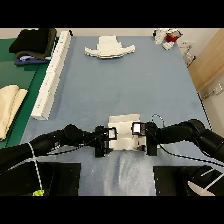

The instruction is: Fold the box.

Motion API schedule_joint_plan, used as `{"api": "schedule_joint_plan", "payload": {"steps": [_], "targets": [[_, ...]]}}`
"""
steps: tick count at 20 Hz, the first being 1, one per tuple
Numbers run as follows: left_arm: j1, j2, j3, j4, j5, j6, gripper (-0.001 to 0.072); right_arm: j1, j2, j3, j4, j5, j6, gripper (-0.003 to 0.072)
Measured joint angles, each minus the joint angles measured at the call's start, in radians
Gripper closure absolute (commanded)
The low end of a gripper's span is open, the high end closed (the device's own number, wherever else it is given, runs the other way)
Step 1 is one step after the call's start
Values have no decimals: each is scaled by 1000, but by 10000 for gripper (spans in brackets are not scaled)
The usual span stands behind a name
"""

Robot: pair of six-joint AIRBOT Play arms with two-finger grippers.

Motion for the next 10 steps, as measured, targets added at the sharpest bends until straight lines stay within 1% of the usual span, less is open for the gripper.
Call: {"api": "schedule_joint_plan", "payload": {"steps": [1, 2, 3, 5, 6, 7, 8, 10], "targets": [[0, 0, 0, 0, 0, 0, 269, 0, 0, 0, 1, 0, 4, 113], [0, 0, 0, 0, 0, 0, 270, 0, 2, 0, 1, -3, 18, 269], [0, 0, 0, 0, 0, 1, 270, 0, 6, 0, 0, -17, 44, 379], [0, 0, 0, 1, 0, 2, 269, 0, 24, 0, -40, -56, 129, 427], [0, 0, 0, 1, 0, 2, 269, 1, 35, 0, -81, -80, 197, 572], [0, 0, 0, 0, 0, 1, 269, 1, 49, 4, -141, -116, 291, 657], [0, 0, 0, 0, 0, 1, 269, 1, 62, 10, -209, -142, 393, 662], [0, 0, 0, 0, 0, 1, 270, -7, 92, 30, -390, -201, 622, 668]]}}
